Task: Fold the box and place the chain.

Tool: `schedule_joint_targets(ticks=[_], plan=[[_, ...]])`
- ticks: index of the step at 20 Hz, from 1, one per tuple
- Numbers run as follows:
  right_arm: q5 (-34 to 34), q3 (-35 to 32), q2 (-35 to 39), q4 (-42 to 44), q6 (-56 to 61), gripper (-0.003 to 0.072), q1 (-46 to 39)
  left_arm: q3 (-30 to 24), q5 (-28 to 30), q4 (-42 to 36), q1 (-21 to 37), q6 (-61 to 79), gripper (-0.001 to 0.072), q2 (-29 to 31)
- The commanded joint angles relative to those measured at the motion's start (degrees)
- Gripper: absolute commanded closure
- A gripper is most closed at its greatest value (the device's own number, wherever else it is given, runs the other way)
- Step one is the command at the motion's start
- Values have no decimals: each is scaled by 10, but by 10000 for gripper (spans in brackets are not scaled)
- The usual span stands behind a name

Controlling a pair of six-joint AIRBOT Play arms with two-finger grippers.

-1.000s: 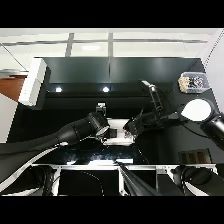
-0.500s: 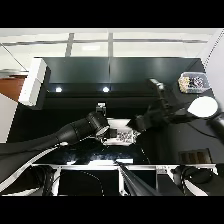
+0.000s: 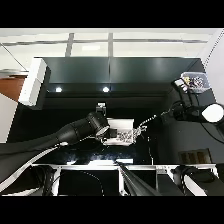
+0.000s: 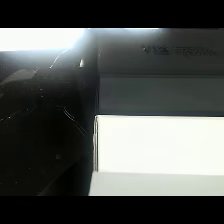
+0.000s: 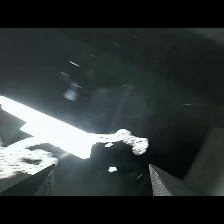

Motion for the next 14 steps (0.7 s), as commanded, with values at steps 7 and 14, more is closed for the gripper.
schedule_joint_targets(ticks=[7, 14], plan=[[-56, -60, -52, 289, -602, -29, 10, 0, 0, 0, 0, 0, 680, 0], [-61, -125, -66, 289, -631, -29, 113, 0, 0, 0, 0, 0, 680, 0]])
